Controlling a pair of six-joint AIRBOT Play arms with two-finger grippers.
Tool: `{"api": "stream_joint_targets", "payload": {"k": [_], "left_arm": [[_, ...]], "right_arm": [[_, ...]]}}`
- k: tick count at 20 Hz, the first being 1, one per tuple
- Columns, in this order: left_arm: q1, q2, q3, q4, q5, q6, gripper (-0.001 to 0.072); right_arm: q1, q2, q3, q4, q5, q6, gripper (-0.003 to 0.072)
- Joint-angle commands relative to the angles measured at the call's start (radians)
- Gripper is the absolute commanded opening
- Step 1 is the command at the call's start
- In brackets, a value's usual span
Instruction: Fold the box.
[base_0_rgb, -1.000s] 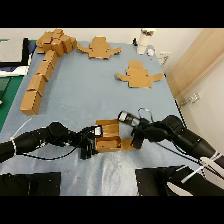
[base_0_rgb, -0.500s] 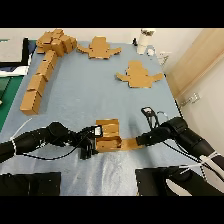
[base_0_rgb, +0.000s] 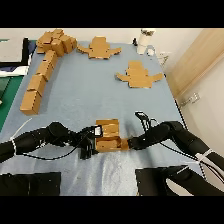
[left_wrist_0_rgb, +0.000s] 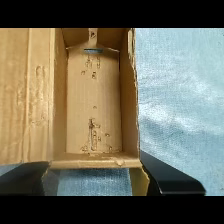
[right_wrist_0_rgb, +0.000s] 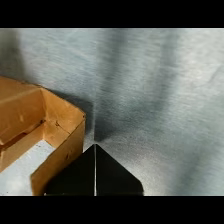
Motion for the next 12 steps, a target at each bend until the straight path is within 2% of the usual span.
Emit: {"api": "stream_joint_targets", "payload": {"k": [1,8,9,10,11,12], "left_arm": [[0.000,0.000,0.001,0.000,0.000,0.000,0.0526],[0.000,0.000,0.001,0.000,0.000,0.000,0.0526],[0.000,0.000,0.001,0.000,0.000,0.000,0.0526],[0.000,0.000,0.001,0.000,0.000,0.000,0.0526],[0.000,0.000,0.001,0.000,0.000,0.000,0.0526],[0.000,0.000,0.001,0.000,0.000,0.000,0.0526]], "right_arm": [[-0.002,-0.001,0.000,0.057,-0.001,-0.032,0.0002],[-0.002,0.119,0.053,0.097,-0.062,-0.032,0.0006],[-0.002,0.126,0.054,0.122,-0.069,-0.032,0.0058],[-0.002,0.128,0.055,0.156,-0.076,-0.032,0.0202],[-0.002,0.127,0.055,0.187,-0.079,-0.032,0.0290],[-0.002,0.127,0.056,0.201,-0.079,-0.032,0.0294]]}}
